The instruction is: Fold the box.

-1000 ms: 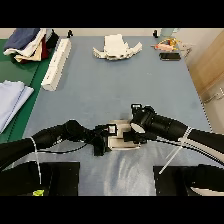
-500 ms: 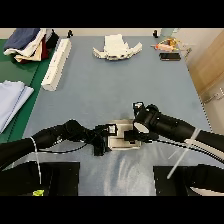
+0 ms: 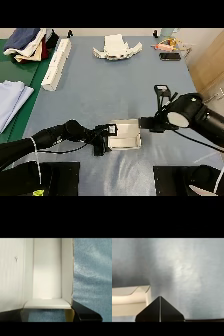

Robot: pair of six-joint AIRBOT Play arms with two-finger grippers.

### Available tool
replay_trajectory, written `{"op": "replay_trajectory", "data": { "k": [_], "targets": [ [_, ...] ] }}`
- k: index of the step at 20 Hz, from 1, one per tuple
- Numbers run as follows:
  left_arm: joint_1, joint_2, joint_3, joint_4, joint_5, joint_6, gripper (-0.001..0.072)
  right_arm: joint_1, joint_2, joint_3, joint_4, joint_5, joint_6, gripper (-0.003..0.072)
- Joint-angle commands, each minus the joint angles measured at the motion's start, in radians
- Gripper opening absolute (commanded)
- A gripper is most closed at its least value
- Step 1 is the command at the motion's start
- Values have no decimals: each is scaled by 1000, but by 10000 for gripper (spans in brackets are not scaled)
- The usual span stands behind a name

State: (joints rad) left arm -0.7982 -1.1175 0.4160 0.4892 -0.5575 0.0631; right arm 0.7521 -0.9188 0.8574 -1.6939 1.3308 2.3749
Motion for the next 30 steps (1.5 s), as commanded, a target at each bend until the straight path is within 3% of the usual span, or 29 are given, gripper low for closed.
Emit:
{"op": "replay_trajectory", "data": {
  "k": [1, 5, 7, 10, 13, 18, 23, 26, 30],
  "targets": [
    [0, 1, 0, 0, 0, 0, 473, -195, -25, -10, 55, -6, -212, 2],
    [0, 1, 0, 0, 0, 1, 473, -380, -188, -20, 253, -128, -505, 2],
    [0, 1, 0, 0, 0, 1, 473, -462, -280, -12, 449, -170, -668, 2],
    [0, 1, 0, 0, 0, 1, 473, -570, -412, 31, 808, -134, -954, 2],
    [0, 1, 0, 1, 0, 0, 473, -610, -486, 78, 1027, -50, -1110, 2],
    [0, 1, 0, 0, 0, 0, 473, -607, -509, 99, 1157, 96, -1271, 2],
    [0, 1, 0, 0, 0, 0, 473, -581, -485, 82, 1095, 169, -1349, 3],
    [0, 1, 0, 0, 0, 0, 473, -517, -409, 21, 1009, 97, -1397, 3],
    [0, 1, 0, 0, 0, 1, 473, -434, -254, -117, 980, -115, -1480, 3]
  ]
}}
